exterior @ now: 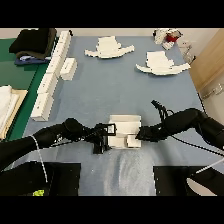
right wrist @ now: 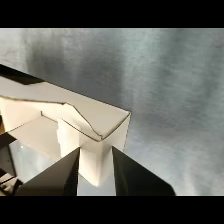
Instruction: Fold the box.
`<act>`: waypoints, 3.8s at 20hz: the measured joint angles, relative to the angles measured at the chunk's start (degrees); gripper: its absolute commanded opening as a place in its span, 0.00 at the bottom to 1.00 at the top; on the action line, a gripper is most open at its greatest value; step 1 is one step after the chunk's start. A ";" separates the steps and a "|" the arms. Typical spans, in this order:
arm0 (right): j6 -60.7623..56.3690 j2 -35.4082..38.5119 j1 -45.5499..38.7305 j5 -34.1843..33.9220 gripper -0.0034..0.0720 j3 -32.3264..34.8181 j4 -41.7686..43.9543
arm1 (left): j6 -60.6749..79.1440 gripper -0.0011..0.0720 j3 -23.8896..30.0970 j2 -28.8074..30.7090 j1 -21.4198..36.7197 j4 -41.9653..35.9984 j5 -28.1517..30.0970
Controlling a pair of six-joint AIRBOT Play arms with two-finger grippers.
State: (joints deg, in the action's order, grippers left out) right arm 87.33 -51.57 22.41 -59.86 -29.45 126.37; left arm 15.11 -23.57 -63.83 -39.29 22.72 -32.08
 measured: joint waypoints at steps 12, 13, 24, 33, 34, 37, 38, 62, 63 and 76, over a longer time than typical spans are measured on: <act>-37.44 -12.20 25.03 -5.42 0.47 -14.73 -32.89 | 0.00 0.83 0.00 0.00 0.02 -0.02 0.00; -39.19 -13.38 26.05 -6.34 0.43 -15.56 -34.12 | 0.00 0.83 0.00 0.00 0.00 -0.02 0.00; -46.40 -17.77 29.46 -9.64 0.07 -17.79 -37.94 | 0.00 0.83 0.00 -0.02 0.00 0.02 -0.17; -46.69 -14.43 29.42 -14.95 0.64 -20.76 -38.86 | 0.07 0.83 0.00 -0.02 0.00 -0.04 0.07; -46.82 -13.38 29.35 -16.28 0.58 -21.66 -40.11 | 0.07 0.83 0.00 0.00 0.00 -0.04 0.04; -46.29 -9.99 26.12 -19.32 0.05 -23.61 -44.22 | 0.04 0.83 0.00 0.00 0.00 -0.02 0.04; -45.22 -9.38 23.65 -19.91 0.05 -23.85 -44.57 | 0.04 0.83 0.00 0.00 0.00 -0.02 0.02; 41.38 -24.61 -8.02 -19.54 0.04 -17.00 22.16 | 0.00 0.83 0.00 0.00 0.00 0.00 0.00; 42.80 -21.79 -6.69 -17.16 0.04 -15.23 21.64 | 0.00 0.83 0.00 0.00 0.00 0.00 0.00; 48.63 6.78 17.46 20.35 0.54 4.09 5.09 | 0.02 0.83 0.00 -0.02 0.00 0.00 0.00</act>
State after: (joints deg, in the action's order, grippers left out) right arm 135.96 -44.80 39.88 -39.51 -25.36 131.46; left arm 15.14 -23.57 -63.86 -39.29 22.72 -32.08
